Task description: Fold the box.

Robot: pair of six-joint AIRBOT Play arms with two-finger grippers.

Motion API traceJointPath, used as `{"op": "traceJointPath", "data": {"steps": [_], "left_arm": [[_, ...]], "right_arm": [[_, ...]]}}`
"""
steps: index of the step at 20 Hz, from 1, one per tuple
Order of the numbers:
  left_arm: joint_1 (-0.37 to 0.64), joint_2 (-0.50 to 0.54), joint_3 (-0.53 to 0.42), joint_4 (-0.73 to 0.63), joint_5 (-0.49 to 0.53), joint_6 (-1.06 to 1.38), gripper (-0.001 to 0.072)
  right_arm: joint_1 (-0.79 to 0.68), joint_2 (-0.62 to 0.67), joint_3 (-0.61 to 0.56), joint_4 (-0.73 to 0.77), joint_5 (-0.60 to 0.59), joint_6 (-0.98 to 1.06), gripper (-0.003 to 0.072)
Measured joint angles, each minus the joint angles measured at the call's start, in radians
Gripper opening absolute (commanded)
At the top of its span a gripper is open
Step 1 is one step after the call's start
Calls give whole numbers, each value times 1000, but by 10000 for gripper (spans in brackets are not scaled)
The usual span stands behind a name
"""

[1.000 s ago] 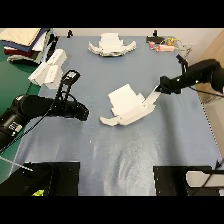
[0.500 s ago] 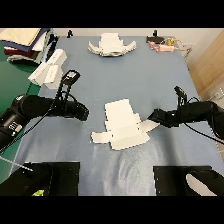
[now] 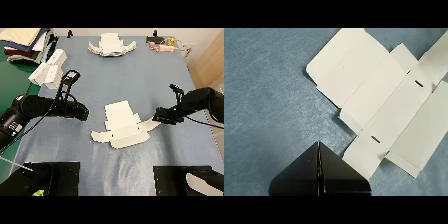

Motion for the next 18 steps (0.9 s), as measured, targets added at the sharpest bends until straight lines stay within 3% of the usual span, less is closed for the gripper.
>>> {"op": "traceJointPath", "data": {"steps": [6, 8, 9, 13, 15, 16, 17, 18], "left_arm": [[0, 0, 0, 0, 0, 0, 12], [0, 0, 0, -5, 0, 0, 13], [0, 0, 0, -10, 0, 0, 13], [0, 0, 0, -40, 5, 0, 14], [0, -2, 0, -55, 5, -20, 16], [1, -4, 0, -58, 6, -40, 81], [7, -8, 1, -63, 4, -62, 280], [19, -13, 3, -67, 3, -86, 300]], "right_arm": [[-8, -220, 141, 68, -160, -151, 362], [-5, -264, 157, 85, -188, -180, 263], [-2, -279, 162, 93, -201, -192, 262], [20, -305, 169, 130, -219, -237, 15], [40, -309, 166, 154, -216, -252, 3], [54, -309, 159, 165, -211, -255, 3], [71, -302, 149, 173, -198, -260, 2], [88, -290, 134, 182, -185, -262, 3]]}}
